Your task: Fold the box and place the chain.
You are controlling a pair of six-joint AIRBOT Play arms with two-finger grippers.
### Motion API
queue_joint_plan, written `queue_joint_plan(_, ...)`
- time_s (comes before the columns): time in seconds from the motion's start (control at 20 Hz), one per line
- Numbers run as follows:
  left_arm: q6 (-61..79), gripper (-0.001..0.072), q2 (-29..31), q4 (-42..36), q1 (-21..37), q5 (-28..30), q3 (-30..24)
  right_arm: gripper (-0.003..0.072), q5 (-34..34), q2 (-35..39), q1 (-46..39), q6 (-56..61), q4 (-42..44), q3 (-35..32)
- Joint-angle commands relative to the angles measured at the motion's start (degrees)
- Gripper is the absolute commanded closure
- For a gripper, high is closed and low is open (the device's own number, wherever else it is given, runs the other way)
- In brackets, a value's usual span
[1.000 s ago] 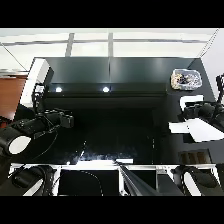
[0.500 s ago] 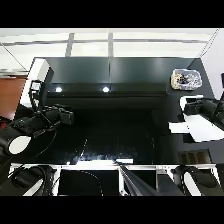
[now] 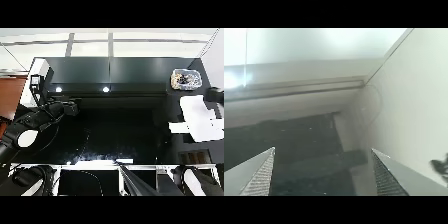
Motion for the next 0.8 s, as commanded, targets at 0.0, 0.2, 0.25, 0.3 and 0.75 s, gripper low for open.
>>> queue_joint_plan(0.0, -0.07, 0.0005, -1.22, -3.08, -0.02, 0.72, 0.04, -0.0034, 7.23, -15.43, -19.54, 7.48, -6.99, 9.99)
queue_joint_plan(0.2, -0.04, 0.0006, -1.29, -2.86, -0.02, 0.72, 0.04, -0.0034, 21.33, -31.19, -36.04, 6.19, -3.26, 24.44)
queue_joint_plan(0.25, -0.04, 0.0005, -1.29, -2.89, -0.02, 0.72, 0.04, -0.0034, 22.73, -34.18, -38.91, 3.23, -0.24, 27.63)
queue_joint_plan(0.3, -0.04, 0.0006, -1.29, -2.89, -0.02, 0.72, 0.04, -0.0034, 25.55, -37.88, -41.42, -2.54, 5.90, 32.02)
queue_joint_plan(0.75, -0.07, 0.0007, -1.27, -3.10, -0.02, 5.38, 0.04, -0.0034, 58.31, -61.61, -41.75, -26.71, 30.16, 52.37)
